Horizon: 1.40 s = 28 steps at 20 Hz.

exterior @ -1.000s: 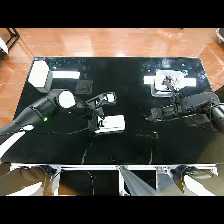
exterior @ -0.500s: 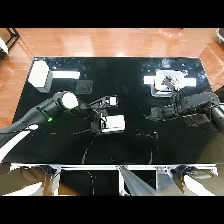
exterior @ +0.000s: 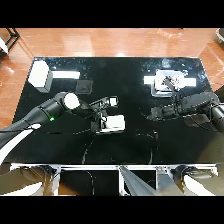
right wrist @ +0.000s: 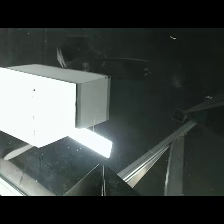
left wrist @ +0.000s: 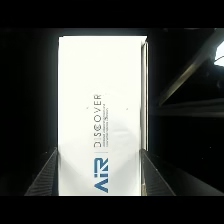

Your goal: Fold the box and place the chain.

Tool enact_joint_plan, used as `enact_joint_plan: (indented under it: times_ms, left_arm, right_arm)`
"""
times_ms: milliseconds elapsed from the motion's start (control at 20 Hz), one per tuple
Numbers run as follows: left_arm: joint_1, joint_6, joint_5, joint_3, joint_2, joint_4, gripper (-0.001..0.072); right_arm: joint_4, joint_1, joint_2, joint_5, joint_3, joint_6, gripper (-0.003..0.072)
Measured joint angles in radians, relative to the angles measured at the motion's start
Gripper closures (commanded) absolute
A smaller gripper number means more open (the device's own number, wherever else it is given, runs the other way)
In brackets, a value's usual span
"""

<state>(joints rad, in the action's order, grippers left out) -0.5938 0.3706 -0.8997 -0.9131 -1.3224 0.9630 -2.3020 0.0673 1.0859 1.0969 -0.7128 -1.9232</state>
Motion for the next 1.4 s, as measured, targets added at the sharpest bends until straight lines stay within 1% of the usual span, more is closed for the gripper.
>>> enact_joint_plan:
  times_ms: [600,700,750,800,850,900,950,1050,1150,1200,1300,1400]
  left_arm:
    - [-0.001,0.002,0.01,0.0,-0.006,0.0,0.0074]
    - [-0.001,0.002,0.01,0.0,-0.015,0.0,0.0076]
    - [-0.002,0.003,0.01,0.001,-0.02,0.001,0.009]
    - [-0.002,0.003,0.01,0.001,-0.025,0.0,0.0116]
    - [-0.002,0.003,0.01,0.001,-0.031,-0.001,0.021]
    - [-0.002,0.004,0.008,0.0,-0.035,-0.003,0.0466]
    - [-0.002,0.011,0.007,-0.001,-0.039,-0.003,0.0687]
    - [-0.001,0.049,-0.013,-0.015,-0.042,0.008,0.0687]
    - [0.005,0.133,-0.089,-0.044,-0.032,0.046,0.0687]
    - [0.01,0.181,-0.108,-0.061,-0.021,0.061,0.0687]
    - [0.042,0.286,-0.163,-0.088,0.018,0.107,0.0687]
    - [0.106,0.379,-0.248,-0.104,0.075,0.14,0.0687]
  right_arm:
    - [0.001,0.0,0.0,-0.002,0.0,0.0,0.0667]
    - [0.001,0.0,0.0,-0.002,0.0,0.0,0.0666]
    - [0.001,0.0,0.0,-0.002,0.0,0.0,0.0667]
    - [0.001,0.0,0.0,-0.002,0.0,0.0,0.0667]
    - [0.001,0.0,0.0,-0.002,0.0,0.0,0.0666]
    - [0.001,0.0,0.0,-0.002,0.0,0.0,0.0667]
    - [0.001,0.0,0.0,-0.002,0.0,0.0,0.0666]
    - [0.001,0.0,0.0,-0.002,0.0,0.0,0.0666]
    - [0.001,0.0,0.0,-0.002,0.0,0.0,0.0667]
    - [0.001,0.0,0.0,-0.002,0.0,0.0,0.0667]
    - [0.001,0.0,0.0,-0.002,0.0,0.0,0.0667]
    - [0.001,0.0,0.0,-0.002,0.0,-0.003,0.0667]
